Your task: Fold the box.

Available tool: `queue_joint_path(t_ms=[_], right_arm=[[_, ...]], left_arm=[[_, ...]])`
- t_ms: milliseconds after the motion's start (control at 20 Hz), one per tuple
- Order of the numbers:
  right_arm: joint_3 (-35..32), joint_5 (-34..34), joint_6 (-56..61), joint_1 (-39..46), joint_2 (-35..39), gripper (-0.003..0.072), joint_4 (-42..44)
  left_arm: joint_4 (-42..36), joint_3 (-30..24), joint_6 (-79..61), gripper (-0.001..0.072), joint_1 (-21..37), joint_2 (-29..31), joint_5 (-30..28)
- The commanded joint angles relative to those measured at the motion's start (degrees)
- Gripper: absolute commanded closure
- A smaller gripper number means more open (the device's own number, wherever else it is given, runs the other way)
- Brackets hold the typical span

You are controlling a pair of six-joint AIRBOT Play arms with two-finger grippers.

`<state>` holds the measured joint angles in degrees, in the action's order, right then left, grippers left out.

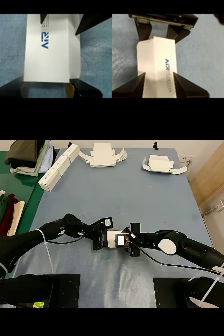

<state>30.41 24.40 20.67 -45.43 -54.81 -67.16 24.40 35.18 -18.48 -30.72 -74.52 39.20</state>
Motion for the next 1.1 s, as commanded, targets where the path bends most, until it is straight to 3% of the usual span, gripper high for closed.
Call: queue_joint_path(t_ms=[0,350,400,1050], right_arm=[[0.0,-1.4,-0.3,0.0,-1.0,0.0136,-0.6],[0.0,-1.8,-0.3,0.0,-1.3,0.0141,-1.6],[0.0,-2.6,-0.3,0.0,-1.3,0.0176,-2.4],[0.2,-5.2,-0.3,0.0,2.8,0.0177,-3.4]], left_arm=[[0.0,0.0,-0.1,0.0227,0.0,0.0,0.3],[0.0,0.0,-0.1,0.0227,0.0,0.0,0.2],[0.0,0.0,-0.1,0.0227,0.0,0.0,0.2],[0.0,0.0,-0.1,0.0227,0.0,0.0,0.2]])
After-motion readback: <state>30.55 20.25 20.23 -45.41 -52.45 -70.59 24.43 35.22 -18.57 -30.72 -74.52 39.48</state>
